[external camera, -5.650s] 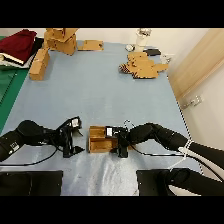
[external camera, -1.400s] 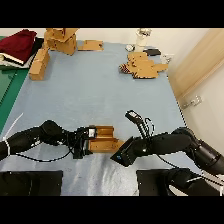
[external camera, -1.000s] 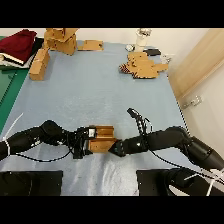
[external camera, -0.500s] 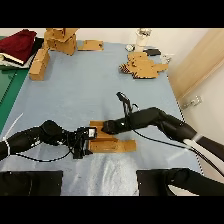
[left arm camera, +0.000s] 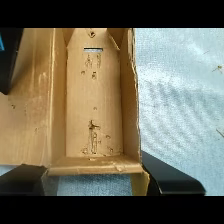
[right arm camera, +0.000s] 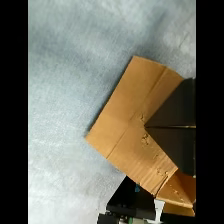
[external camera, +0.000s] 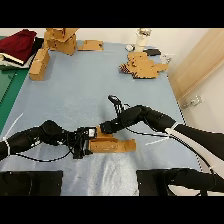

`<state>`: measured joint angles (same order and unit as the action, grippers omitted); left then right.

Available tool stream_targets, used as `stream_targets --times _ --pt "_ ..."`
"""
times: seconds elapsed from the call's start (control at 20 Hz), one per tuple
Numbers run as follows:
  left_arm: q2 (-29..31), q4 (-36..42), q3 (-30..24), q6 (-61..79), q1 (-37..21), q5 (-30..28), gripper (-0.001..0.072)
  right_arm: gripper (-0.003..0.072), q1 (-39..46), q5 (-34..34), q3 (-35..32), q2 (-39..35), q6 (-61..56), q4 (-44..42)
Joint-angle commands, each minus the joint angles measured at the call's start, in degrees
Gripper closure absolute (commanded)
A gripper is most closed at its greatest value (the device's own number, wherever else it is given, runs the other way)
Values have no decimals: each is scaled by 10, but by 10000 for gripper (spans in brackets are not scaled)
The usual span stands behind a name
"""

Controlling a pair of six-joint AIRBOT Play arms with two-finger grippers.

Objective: Fold the box.

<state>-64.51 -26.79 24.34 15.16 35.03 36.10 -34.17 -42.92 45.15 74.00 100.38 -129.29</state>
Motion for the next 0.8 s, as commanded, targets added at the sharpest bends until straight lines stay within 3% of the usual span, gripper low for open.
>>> stream_targets --times 0.0,0.55,0.75 --pt "0 0 0 0 0 0 378 683 0 0 1 6 27 5" --pt "0 0 0 0 0 0 378 683 -17 4 -3 12 73 8" --pt "0 0 0 0 0 -1 378 684 -1 -9 18 -59 75 103"
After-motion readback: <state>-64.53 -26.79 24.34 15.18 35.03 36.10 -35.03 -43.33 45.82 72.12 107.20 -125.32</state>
